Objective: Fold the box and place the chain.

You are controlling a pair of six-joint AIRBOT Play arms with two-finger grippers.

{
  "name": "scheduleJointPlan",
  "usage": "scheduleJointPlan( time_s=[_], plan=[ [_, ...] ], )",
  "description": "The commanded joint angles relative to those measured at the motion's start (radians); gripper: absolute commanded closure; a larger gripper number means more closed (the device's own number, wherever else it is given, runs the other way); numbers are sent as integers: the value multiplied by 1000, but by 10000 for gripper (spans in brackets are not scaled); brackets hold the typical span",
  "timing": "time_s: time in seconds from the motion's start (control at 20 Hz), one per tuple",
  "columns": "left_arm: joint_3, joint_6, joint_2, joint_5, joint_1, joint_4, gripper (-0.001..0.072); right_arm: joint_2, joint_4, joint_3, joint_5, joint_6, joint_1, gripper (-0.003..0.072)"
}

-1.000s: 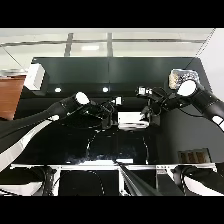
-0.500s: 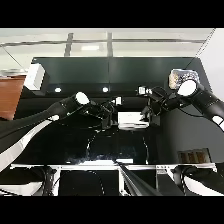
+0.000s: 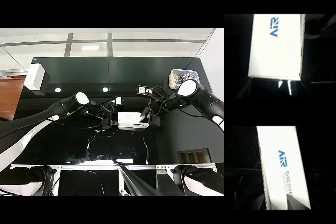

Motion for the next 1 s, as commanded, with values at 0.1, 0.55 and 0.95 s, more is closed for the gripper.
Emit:
scheduleJointPlan(
  time_s=[0.1,0.55,0.95],
  plan=[
    [0,1,0,0,-1,0,504,0,0,0,7,19,1,379],
    [0,1,0,0,-1,0,504,-1,-13,-2,48,78,1,379],
    [0,1,0,0,-1,0,504,2,-25,-31,24,122,1,380]
  ],
)
